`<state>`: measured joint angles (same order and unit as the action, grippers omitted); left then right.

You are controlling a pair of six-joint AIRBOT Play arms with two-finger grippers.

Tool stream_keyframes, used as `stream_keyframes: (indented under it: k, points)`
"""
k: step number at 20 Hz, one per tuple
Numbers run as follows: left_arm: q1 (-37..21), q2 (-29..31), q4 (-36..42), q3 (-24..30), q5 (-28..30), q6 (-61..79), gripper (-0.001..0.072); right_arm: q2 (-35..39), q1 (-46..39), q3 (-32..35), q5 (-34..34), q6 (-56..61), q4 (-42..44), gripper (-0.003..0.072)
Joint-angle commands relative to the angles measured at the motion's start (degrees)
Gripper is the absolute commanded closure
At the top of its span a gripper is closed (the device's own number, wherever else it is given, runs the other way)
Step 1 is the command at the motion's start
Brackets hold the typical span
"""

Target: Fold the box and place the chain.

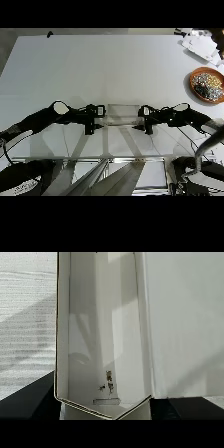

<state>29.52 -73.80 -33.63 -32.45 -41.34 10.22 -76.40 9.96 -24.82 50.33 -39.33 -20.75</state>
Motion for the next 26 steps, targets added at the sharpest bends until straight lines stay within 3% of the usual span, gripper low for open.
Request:
stream_keyframes:
  k: [1, 3, 15, 22, 26]
  points:
    - [0.66, -0.39, 0.22, 0.0, 0.37, -0.2, 0.0299, 0.02, 0.04, -0.02, 0.02, 0.02, 0.02, 0.0269]
    - [0.92, -0.39, 0.2, 0.0, 0.39, -0.15, 0.0341, 0.02, 0.04, -0.02, 0.02, 0.02, 0.02, 0.0269]
    - [-1.75, 0.46, -2.84, 0.0, -1.36, -1.7, 0.0334, 0.02, 0.04, -0.02, 0.02, 0.02, 0.02, 0.0269]
    - [-1.55, 0.42, 0.59, 0.0, -0.44, -1.03, 0.0178, 0.02, 0.04, -0.02, 0.02, 0.02, 0.02, 0.0269]
    - [-0.68, 0.39, 0.9, 0.0, -0.42, -1.03, 0.0177, 0.02, 0.04, -0.02, 0.02, 0.02, 0.02, 0.0269]
